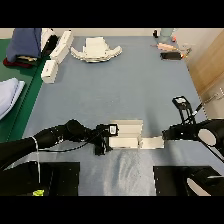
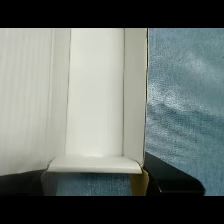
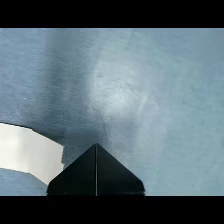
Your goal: Fold the box.
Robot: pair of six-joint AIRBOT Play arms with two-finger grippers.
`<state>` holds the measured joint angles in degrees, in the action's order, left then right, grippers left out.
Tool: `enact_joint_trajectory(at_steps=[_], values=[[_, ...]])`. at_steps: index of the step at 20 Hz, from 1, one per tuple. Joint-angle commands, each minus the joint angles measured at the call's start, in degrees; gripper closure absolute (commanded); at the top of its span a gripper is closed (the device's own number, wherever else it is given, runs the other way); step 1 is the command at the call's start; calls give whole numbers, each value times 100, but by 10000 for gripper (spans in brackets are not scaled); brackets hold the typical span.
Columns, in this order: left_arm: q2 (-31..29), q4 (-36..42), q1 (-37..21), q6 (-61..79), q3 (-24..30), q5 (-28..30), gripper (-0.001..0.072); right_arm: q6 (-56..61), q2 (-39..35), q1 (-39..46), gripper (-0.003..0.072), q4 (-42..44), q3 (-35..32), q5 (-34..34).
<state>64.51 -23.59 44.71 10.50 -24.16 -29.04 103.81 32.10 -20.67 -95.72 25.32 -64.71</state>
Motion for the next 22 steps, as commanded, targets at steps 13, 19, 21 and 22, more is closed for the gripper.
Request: enact_joint_trajectory(at_steps=[13, 19, 21, 22], values=[[2, 0, -4, 0, -7, 2, 195, -1180, 1224, 339, 684, 3882, -216, 330], [2, 0, -4, 0, -7, 2, 195, -1198, 708, 341, 435, 3895, -146, 334], [2, 0, -4, 0, -7, 2, 195, -1198, 726, 341, 348, 3928, -146, 341], [2, 0, -4, 0, -7, 2, 195, -1198, 723, 341, 172, 3963, -146, 409]])
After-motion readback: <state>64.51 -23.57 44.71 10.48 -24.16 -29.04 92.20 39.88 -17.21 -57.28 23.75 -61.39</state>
